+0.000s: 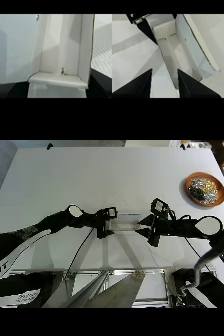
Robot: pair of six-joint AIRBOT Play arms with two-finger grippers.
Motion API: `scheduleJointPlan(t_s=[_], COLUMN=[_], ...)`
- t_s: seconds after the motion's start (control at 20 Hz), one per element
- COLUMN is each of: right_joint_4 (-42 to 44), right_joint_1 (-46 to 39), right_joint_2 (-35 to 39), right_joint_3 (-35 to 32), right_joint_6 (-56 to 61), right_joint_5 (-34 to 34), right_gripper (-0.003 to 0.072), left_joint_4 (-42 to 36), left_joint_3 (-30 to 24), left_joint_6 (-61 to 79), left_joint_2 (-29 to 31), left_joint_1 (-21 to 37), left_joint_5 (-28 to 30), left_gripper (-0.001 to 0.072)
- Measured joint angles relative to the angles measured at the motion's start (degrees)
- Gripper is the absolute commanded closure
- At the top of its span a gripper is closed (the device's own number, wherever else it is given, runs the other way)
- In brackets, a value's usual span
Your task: Fold the box and place the chain.
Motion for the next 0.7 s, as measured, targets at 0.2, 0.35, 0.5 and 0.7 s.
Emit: scheduleJointPlan(t_s=[0.2, 0.35, 0.5, 0.7], right_joint_4=[0.0, -0.1, -0.1, -0.2], right_joint_1=[0.0, 0.0, 0.0, 0.0], right_joint_2=[0.0, 0.0, 0.0, 0.0], right_joint_3=[0.0, 0.0, 0.0, 0.0], right_joint_6=[0.0, 0.0, 0.0, 0.0], right_joint_5=[0.0, -0.1, -0.1, -0.2], right_gripper=[0.0339, 0.0339, 0.0341, 0.0351], left_joint_4=[0.0, -0.2, -0.2, -0.1], left_joint_3=[0.0, 0.0, 0.0, 0.0], left_joint_6=[-0.2, -0.2, -0.2, -0.2], left_joint_2=[-0.4, -0.7, -0.8, -0.8], left_joint_1=[0.0, 0.0, 0.0, 0.0], left_joint_5=[-0.1, -0.4, -0.7, -1.4], left_gripper=[0.0122, 0.0263, 0.0318, 0.0316])
